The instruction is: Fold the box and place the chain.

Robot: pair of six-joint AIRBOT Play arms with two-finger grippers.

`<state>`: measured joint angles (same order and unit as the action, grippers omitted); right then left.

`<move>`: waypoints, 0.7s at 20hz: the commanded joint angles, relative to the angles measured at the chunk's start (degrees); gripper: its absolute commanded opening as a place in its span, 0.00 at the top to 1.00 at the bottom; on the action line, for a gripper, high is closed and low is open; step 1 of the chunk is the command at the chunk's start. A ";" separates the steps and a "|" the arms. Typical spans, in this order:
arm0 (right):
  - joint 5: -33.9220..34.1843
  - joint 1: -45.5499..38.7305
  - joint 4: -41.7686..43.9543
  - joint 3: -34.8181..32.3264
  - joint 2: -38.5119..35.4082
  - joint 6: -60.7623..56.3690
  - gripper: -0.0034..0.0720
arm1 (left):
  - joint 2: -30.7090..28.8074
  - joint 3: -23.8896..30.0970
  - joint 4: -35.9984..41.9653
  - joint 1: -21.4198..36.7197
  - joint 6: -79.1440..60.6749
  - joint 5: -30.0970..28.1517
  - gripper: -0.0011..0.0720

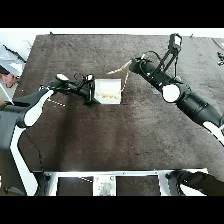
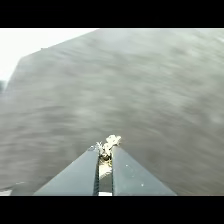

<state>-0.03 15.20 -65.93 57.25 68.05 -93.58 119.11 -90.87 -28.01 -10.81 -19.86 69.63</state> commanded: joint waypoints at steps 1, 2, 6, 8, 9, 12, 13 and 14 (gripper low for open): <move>4.00 6.08 -0.48 0.74 -2.05 1.38 0.97 | 0.00 -0.02 -0.02 0.02 -0.02 0.00 0.35; 5.03 7.56 -0.48 0.98 -1.20 1.22 0.97 | 0.00 -0.02 -0.02 0.04 -0.02 0.00 0.35; 6.93 11.87 -0.22 1.07 3.45 0.70 0.97 | 0.00 -0.02 -0.02 0.04 -0.02 0.00 0.35; 6.43 12.41 -0.26 1.07 5.88 -0.85 0.97 | 0.00 -0.02 -0.02 0.02 -0.02 0.00 0.35; 5.99 12.41 -0.26 1.07 6.80 -1.14 0.97 | 0.00 -0.02 -0.02 0.04 -0.02 0.00 0.35; 6.01 12.39 -0.26 1.07 9.35 -1.14 0.97 | 0.00 -0.02 0.00 0.02 -0.02 0.00 0.35; 6.01 12.39 -0.26 1.07 10.23 -1.14 0.97 | 0.00 -0.02 -0.02 0.04 -0.02 0.00 0.35; 5.86 12.39 -0.26 1.07 11.08 -1.14 0.97 | 0.00 -0.02 -0.02 0.02 -0.02 0.00 0.35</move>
